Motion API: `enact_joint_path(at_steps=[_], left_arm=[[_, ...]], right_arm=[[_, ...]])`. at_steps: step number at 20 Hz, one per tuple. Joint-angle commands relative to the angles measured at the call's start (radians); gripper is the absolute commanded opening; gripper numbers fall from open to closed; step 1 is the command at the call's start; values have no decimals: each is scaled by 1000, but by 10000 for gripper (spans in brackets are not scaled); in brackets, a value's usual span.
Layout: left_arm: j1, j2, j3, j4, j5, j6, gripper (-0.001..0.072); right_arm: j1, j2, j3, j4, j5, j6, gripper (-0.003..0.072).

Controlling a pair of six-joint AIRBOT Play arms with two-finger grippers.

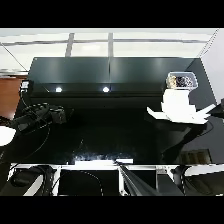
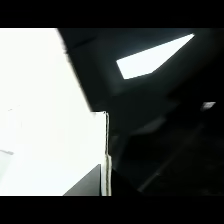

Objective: Fold the box and place the chain.

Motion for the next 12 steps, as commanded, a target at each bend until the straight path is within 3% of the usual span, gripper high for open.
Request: enact_joint_path(at_steps=[1,7,12], left_arm=[[0,0,0,-25,7,0,707],[0,0,0,-49,7,0,707],[0,-1,0,-56,7,0,707]], right_arm=[[81,86,-122,84,-23,-2,16],[251,424,-557,352,-317,-51,17],[508,748,-943,668,-629,-159,17]])
